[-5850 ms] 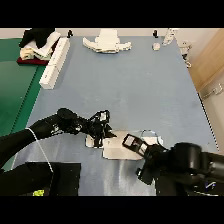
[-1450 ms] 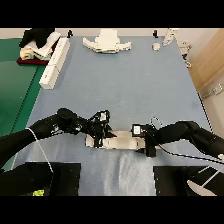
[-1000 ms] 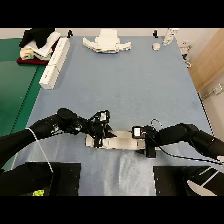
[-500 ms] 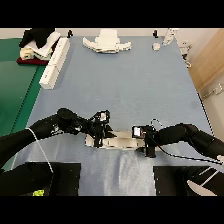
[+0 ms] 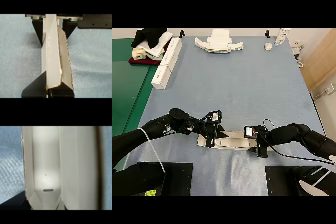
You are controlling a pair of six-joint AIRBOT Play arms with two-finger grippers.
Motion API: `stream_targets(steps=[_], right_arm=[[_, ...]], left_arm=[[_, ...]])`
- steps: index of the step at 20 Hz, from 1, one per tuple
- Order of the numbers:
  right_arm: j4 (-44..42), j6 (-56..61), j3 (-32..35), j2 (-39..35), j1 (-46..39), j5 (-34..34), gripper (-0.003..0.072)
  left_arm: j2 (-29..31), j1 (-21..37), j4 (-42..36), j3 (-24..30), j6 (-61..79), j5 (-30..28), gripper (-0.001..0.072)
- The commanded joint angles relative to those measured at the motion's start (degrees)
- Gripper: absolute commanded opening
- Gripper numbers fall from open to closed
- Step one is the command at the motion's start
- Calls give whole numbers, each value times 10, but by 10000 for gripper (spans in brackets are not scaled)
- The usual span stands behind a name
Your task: Fold the box.
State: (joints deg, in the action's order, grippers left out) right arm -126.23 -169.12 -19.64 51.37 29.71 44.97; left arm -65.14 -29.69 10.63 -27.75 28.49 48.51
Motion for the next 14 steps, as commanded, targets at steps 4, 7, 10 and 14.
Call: stream_targets(steps=[4,7,10,14], right_arm=[[2,0,0,0,0,1,446],[4,0,0,0,0,1,446],[4,0,0,0,0,1,446],[4,0,0,0,0,1,447]], left_arm=[[0,0,-2,0,0,0,13],[0,0,-2,0,0,1,13],[0,0,-6,0,0,2,13],[0,0,-6,0,0,5,13]])
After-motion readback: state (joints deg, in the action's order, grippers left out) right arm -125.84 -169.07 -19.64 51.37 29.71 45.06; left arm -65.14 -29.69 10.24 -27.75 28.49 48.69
